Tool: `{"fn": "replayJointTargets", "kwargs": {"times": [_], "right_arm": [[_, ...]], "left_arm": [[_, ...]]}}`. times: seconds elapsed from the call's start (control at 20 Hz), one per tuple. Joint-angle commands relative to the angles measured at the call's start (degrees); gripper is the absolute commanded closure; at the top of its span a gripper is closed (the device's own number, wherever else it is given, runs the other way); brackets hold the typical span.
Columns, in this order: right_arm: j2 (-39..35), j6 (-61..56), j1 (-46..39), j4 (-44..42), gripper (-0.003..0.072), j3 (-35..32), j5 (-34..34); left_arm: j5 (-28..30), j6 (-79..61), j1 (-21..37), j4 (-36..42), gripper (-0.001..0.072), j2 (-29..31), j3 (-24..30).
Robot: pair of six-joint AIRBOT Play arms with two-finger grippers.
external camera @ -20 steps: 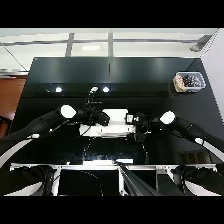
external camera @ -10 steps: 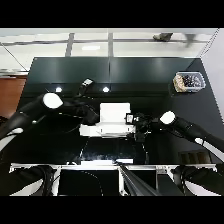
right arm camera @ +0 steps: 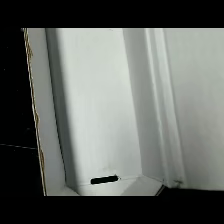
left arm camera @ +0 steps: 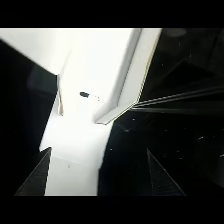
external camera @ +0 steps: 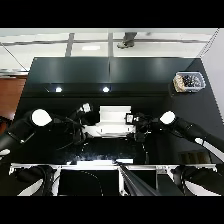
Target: Fold the box and place the chain.
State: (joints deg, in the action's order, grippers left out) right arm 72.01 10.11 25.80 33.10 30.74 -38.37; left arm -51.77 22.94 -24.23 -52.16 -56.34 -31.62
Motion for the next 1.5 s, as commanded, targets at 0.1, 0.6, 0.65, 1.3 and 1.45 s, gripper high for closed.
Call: {"fn": "replayJointTargets", "kwargs": {"times": [0.1,0.6,0.65,1.3,1.45], "right_arm": [[0.0,0.0,0.0,0.0,0.0191,0.0,0.0],[0.0,0.0,0.0,0.0,0.0191,0.0,0.0],[0.0,0.0,0.0,0.0,0.0191,0.0,0.0],[0.0,0.0,0.0,0.0,0.0191,0.0,0.0],[0.0,0.0,0.0,0.0,0.0191,0.0,0.0]], "left_arm": [[13.7,-12.5,-3.6,0.6,0.0019,-2.8,2.6],[18.8,-16.0,-7.2,2.4,0.0019,-5.8,2.6],[19.0,-16.2,-7.2,3.2,0.0020,-5.8,2.6],[16.5,-16.1,-8.5,4.9,0.0309,-5.9,2.6],[16.7,-16.1,-8.5,5.0,0.0361,-5.9,2.6]]}}
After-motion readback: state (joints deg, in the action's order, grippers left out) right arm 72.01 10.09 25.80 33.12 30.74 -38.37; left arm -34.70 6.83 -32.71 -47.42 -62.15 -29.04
